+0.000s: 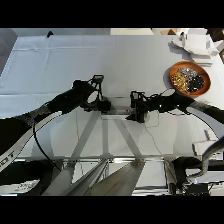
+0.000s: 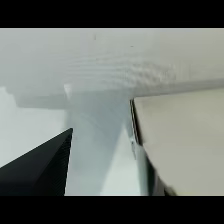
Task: Fold the box and place the chain.
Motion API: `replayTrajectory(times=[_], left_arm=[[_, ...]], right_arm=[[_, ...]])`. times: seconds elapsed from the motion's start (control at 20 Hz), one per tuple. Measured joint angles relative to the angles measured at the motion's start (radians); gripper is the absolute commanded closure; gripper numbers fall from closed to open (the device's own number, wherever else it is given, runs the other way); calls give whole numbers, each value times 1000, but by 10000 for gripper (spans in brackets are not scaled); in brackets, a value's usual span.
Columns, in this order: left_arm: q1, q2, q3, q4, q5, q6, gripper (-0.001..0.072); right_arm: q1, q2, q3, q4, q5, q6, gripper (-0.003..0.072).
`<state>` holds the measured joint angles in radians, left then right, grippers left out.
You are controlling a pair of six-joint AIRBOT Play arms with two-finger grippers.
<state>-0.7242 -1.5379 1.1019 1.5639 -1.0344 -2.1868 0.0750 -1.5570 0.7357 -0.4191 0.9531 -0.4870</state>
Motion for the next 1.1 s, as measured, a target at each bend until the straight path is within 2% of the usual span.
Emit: replayTrajectory(times=[0.05, 0.15, 0.25, 0.3, 0.55, 0.6, 0.7, 0.75, 0.9, 1.1], left_arm=[[-1, -5, 2, 0, -1, -28, 210], [-6, -17, 3, -1, -3, -63, 467], [-12, -27, 5, -8, 1, -83, 679], [-14, -31, 6, -11, 3, -89, 697], [-18, -40, 6, -3, -5, -95, 688], [-18, -40, 6, -2, -6, -96, 615], [-18, -34, 4, 5, -24, -93, 338], [-18, -24, 4, 9, -34, -87, 315], [-19, 20, 5, 16, -37, -68, 315], [-19, 98, 5, 5, -91, -64, 316]], right_arm=[[0, 0, 0, 0, 0, 0, 289], [0, 0, 0, 1, 0, 0, 289], [0, 0, 0, 5, 2, 0, 289], [0, 0, 0, 8, 3, 0, 289], [0, 0, 0, 4, 2, 0, 289], [0, 0, 0, 4, 2, 0, 289], [0, 0, 0, 1, 2, 0, 289], [0, 0, 0, -6, 3, 0, 289], [0, 0, 0, -4, 0, 0, 289], [0, 0, 0, -2, 0, 0, 289]])
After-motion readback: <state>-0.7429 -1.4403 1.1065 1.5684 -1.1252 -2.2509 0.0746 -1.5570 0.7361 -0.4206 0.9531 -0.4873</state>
